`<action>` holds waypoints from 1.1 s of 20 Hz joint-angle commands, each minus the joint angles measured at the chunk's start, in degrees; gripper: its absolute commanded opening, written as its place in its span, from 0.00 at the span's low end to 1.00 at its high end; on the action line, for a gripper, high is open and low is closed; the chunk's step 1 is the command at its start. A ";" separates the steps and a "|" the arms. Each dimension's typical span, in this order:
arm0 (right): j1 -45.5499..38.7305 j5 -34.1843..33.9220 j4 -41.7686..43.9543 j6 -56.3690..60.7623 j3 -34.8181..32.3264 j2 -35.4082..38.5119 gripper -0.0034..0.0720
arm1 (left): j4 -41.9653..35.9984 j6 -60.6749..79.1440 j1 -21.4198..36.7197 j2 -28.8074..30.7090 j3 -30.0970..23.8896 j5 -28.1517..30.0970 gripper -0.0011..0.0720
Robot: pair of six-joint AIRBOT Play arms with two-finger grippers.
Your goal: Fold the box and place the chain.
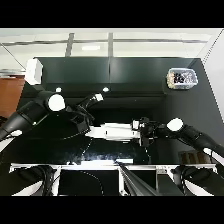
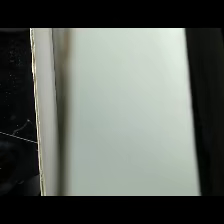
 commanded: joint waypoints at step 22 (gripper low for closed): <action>0.02 -0.37 0.02 0.37 -0.02 0.04 0.75 | -49.57 13.79 -9.07 -7.06 -14.38 44.59 0.06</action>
